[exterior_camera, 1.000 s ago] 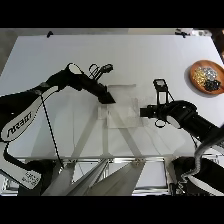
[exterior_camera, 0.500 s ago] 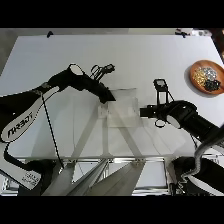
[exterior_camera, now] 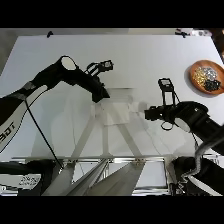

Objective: Fold the box and place the chain.

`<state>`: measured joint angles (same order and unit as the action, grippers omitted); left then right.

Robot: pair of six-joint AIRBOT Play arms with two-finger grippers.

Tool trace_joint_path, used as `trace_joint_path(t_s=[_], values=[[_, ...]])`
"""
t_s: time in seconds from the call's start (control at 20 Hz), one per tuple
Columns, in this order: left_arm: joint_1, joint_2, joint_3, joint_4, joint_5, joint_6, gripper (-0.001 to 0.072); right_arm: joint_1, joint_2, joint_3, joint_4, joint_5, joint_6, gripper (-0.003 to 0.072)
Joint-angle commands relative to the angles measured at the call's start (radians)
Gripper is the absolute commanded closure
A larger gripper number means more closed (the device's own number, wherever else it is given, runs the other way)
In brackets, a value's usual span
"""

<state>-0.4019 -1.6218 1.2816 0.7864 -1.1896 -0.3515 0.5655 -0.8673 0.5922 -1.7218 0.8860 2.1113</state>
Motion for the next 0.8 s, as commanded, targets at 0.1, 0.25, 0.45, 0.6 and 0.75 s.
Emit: trace_joint_path(t_s=[0.1, 0.25, 0.45, 0.6, 0.75], values=[[-0.046, 0.165, -0.135, 0.017, 0.048, 0.101, 0.0710, -0.001, 0.285, 0.001, -0.102, 0.127, -0.019, 0.0363], [-0.119, 0.211, -0.284, -0.062, 0.153, 0.211, 0.0707, 0.000, 0.427, 0.001, -0.110, 0.165, -0.018, 0.0364], [-0.130, 0.210, -0.385, -0.253, 0.259, 0.327, 0.0707, 0.000, 0.484, 0.001, -0.106, 0.243, -0.018, 0.0364], [-0.130, 0.210, -0.385, -0.167, 0.290, 0.327, 0.0706, 0.000, 0.481, 0.001, -0.106, 0.246, -0.018, 0.0364], [-0.130, 0.209, -0.385, -0.116, 0.327, 0.327, 0.0705, 0.000, 0.481, 0.001, -0.106, 0.243, -0.018, 0.0364]])
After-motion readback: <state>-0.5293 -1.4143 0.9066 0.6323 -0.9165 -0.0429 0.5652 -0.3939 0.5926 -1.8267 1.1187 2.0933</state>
